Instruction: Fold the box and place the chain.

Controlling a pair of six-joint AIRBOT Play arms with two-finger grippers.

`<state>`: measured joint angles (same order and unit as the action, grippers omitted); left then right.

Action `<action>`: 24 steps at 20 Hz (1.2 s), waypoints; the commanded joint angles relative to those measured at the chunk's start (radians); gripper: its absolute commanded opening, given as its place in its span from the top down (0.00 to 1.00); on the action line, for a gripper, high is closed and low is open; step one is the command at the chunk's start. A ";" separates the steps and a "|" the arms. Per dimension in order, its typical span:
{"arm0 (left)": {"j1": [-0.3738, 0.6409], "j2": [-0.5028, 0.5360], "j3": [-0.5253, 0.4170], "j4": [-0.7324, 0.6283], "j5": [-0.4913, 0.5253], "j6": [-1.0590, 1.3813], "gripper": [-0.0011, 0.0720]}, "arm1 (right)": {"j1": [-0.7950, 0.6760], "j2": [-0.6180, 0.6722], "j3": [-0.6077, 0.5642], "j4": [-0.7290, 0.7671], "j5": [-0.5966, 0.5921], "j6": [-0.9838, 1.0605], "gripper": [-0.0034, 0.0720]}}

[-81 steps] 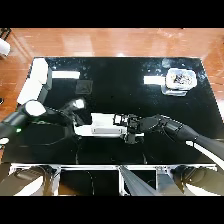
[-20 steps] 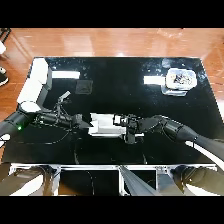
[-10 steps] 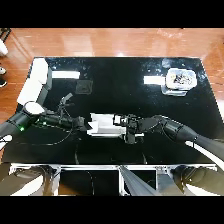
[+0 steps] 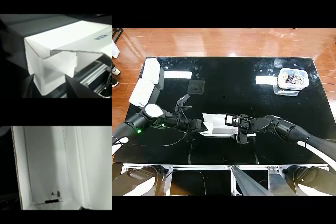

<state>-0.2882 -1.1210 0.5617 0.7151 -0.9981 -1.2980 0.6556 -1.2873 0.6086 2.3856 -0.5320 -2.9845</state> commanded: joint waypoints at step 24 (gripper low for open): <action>-0.296 -0.001 0.069 0.418 0.241 -0.505 0.28 | 0.001 0.000 0.000 0.000 0.001 0.004 0.92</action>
<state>-0.5209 -1.1213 0.6029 0.9974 -0.7742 -1.6558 0.6556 -1.2873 0.6086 2.3856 -0.5308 -2.9826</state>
